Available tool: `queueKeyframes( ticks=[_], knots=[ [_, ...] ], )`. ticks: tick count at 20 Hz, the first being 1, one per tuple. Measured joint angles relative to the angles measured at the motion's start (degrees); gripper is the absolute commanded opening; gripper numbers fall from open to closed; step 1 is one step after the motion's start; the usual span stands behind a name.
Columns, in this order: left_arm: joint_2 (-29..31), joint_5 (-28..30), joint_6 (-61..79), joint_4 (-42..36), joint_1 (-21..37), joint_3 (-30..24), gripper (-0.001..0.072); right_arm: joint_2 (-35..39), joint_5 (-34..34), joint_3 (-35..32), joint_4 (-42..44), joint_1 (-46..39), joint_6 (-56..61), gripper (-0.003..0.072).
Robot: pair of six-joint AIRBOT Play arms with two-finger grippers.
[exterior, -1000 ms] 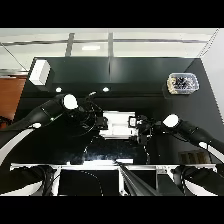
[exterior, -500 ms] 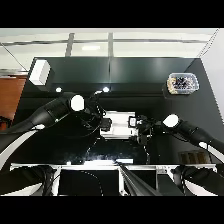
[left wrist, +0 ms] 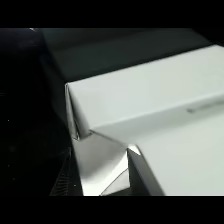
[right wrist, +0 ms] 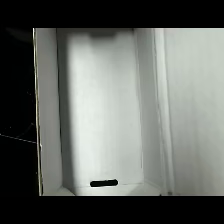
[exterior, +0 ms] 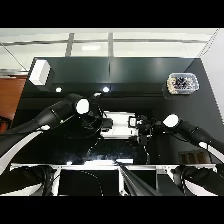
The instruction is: Fold the box and place the chain.
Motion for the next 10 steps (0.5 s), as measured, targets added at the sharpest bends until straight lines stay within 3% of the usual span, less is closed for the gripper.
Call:
queueKeyframes(
  ticks=[10],
  knots=[
    [-3.4,-0.8,-10.6,8.5,-5.1,4.5,0.0405,0.0,0.0,0.0,0.0,0.0,0.0,0.0244]
  ],
)
